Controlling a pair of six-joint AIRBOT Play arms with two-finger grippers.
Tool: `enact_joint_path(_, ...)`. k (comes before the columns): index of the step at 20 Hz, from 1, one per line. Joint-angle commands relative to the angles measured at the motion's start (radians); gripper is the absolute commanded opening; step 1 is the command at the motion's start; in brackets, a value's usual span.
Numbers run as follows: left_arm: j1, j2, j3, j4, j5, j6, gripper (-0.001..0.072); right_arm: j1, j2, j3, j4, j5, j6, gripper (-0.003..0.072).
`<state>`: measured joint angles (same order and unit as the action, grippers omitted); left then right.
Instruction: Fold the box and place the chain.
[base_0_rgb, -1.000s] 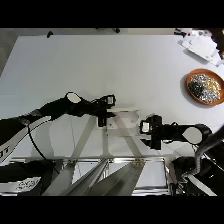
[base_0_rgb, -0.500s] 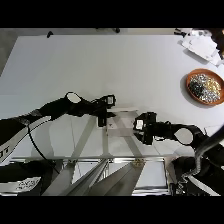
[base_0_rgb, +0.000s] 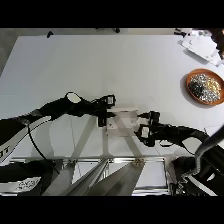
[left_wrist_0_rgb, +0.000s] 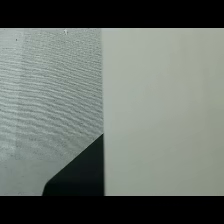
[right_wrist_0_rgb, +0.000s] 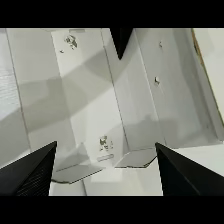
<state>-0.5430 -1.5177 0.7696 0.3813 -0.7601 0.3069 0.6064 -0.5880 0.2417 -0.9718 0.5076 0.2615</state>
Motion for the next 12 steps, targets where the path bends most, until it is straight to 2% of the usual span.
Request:
enact_joint_path(1,-0.001,0.000,0.000,0.000,0.000,0.000,0.0015,0.005,0.075,-0.063,-0.019,0.086,0.003,0.0659)
enact_joint_path(3,-0.001,0.000,-0.001,0.000,0.000,0.000,0.0015,0.004,0.067,-0.080,-0.020,0.093,0.004,0.0659)
enact_joint_path(5,-0.001,0.000,-0.001,0.000,0.000,0.000,0.0015,0.004,0.037,-0.080,-0.024,0.022,0.076,0.0659)
enact_joint_path(12,-0.001,0.000,-0.001,0.000,0.000,0.000,0.0015,0.004,-0.153,-0.075,0.020,-0.086,0.115,0.0659)
